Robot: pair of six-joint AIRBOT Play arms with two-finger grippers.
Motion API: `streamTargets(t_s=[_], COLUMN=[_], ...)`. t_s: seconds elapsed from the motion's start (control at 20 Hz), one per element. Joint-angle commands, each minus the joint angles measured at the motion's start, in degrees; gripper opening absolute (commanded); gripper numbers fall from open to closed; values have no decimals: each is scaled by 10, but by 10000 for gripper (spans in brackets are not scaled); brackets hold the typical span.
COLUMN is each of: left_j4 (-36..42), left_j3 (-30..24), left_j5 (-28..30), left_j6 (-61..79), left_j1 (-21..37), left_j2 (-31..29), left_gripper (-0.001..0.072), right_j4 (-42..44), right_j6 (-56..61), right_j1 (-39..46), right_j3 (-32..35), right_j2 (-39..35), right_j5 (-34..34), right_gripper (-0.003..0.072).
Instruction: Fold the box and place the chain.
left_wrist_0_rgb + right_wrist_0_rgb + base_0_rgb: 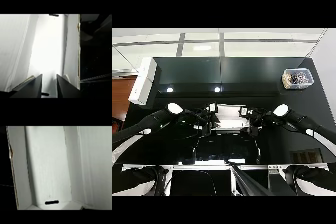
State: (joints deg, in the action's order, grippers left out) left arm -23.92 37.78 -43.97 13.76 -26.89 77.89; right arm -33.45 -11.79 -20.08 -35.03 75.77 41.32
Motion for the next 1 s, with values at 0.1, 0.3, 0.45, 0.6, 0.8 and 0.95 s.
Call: streamTargets(t_s=[0.1,0.3,0.45,0.6,0.8,0.95], left_j4=[-7,-12,-12,-19,-108,-196], left_j3=[0,0,0,0,0,0], left_j5=[0,1,2,2,2,-16], left_j6=[0,-1,-1,-3,-118,-252], left_j1=[0,0,0,1,35,89], left_j2=[0,0,0,-3,-64,-138], left_gripper=[110,469,272,28,25,26], right_j4=[0,0,0,0,0,0], right_j6=[0,0,0,0,0,0], right_j1=[0,0,0,0,0,0], right_j3=[0,0,0,0,0,0], right_j2=[0,0,0,0,0,0], right_j5=[0,0,0,0,0,0], right_gripper=[495,495,495,495,495,495])
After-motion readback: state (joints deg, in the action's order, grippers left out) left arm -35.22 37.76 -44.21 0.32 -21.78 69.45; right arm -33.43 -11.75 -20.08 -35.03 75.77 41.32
